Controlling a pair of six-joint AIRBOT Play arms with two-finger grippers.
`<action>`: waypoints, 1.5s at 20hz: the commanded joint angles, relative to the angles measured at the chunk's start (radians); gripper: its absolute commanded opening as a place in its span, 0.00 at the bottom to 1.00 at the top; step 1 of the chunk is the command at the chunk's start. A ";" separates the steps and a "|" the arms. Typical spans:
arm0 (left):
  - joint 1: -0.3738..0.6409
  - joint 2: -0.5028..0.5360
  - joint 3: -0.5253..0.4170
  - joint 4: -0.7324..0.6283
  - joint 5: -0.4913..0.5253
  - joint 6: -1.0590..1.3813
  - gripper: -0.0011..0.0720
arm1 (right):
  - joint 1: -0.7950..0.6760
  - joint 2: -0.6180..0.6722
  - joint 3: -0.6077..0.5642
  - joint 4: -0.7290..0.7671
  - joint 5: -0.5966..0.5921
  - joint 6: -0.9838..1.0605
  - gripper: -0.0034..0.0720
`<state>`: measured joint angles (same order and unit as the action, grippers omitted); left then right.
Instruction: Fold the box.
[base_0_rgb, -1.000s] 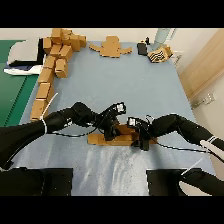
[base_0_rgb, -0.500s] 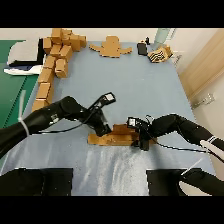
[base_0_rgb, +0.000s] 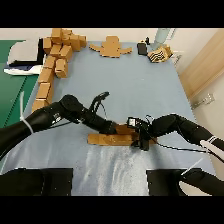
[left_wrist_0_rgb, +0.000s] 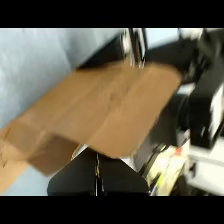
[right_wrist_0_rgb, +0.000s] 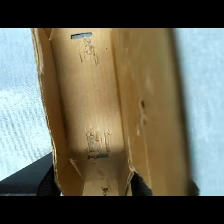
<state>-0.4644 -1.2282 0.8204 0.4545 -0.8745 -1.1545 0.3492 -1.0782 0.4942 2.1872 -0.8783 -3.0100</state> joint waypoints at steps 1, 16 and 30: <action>0.058 -0.098 0.027 -0.251 0.110 0.070 0.03 | 0.000 0.000 0.001 -0.003 0.002 0.000 0.66; 0.013 -0.272 0.064 0.004 0.074 -0.014 0.03 | 0.000 0.000 0.001 -0.008 0.002 0.000 0.66; 0.134 0.036 0.083 0.131 -0.056 0.523 0.03 | 0.000 0.000 0.001 -0.011 0.002 0.000 0.66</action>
<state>-0.3363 -1.2854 0.9218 0.5083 -0.9127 -0.7448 0.3492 -1.0782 0.4942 2.1769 -0.8764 -3.0100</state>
